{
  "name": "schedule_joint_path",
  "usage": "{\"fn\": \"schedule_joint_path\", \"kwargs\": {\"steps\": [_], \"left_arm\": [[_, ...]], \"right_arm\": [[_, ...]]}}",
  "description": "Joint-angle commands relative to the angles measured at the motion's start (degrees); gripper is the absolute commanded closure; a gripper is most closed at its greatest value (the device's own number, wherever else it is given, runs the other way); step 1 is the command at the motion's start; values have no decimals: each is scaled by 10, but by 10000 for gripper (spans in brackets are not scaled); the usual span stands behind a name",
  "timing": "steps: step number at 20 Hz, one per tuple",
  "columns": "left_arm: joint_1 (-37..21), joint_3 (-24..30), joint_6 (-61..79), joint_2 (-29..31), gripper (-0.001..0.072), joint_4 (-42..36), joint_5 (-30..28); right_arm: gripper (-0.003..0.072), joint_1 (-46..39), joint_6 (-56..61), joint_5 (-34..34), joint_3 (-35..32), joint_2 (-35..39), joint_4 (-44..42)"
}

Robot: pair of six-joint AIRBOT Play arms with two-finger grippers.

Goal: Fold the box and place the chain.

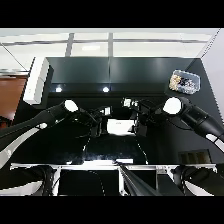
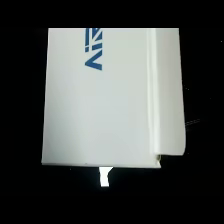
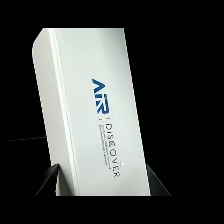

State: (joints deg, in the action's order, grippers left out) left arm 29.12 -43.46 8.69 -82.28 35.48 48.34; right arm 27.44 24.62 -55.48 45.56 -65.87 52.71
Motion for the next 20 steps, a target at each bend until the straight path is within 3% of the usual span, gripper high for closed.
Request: {"fn": "schedule_joint_path", "kwargs": {"steps": [1,6,7,8,20], "left_arm": [[0,0,0,0,359,0,1],[0,0,0,0,358,0,1],[0,0,0,0,359,0,1],[0,0,0,0,358,0,1],[0,0,0,0,358,0,1]], "right_arm": [[82,0,0,6,0,0,-1],[84,0,0,5,0,0,-2],[111,0,0,3,0,0,-2],[202,0,0,3,0,0,-2],[202,0,4,3,6,1,-8]]}}
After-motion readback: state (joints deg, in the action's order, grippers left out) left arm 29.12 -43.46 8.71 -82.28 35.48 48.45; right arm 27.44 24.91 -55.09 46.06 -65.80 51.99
